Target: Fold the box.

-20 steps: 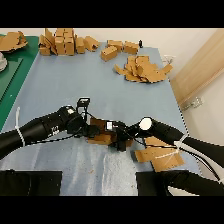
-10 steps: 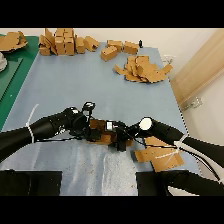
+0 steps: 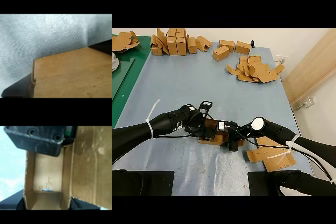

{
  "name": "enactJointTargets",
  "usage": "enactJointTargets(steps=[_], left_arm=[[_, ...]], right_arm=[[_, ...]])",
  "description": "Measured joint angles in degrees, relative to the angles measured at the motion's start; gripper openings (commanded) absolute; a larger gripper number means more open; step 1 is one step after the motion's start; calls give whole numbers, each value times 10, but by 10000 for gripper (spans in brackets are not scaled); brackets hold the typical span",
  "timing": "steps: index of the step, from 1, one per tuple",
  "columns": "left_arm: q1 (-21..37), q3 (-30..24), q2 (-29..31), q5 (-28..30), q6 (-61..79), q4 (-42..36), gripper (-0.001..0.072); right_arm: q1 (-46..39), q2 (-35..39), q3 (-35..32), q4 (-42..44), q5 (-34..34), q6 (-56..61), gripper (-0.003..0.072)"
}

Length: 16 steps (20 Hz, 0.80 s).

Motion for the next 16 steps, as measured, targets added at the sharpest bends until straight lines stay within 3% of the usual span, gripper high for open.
enactJointTargets(steps=[2, 3, 4, 13, 14, 15, 16], left_arm=[[0, 2, -1, -5, 4, -1, 409], [0, 3, -2, -7, 4, -2, 251], [-1, 3, -2, -11, 4, -2, 11], [-1, 4, -3, -10, -5, -7, 13], [0, 4, -3, -10, -5, -10, 58], [0, 4, -2, -10, -5, -13, 376], [-1, 5, -1, -13, -3, -29, 604]], right_arm=[[0, 0, 0, 0, 0, 0, 580], [0, 0, 0, 0, 0, 0, 580], [0, 0, 0, 0, 0, 0, 580], [0, 0, 0, 0, 1, 0, 580], [0, 0, 0, 0, 2, 0, 579], [0, 0, 0, -3, 1, -1, 580], [0, 0, 0, -3, -1, -2, 580]])
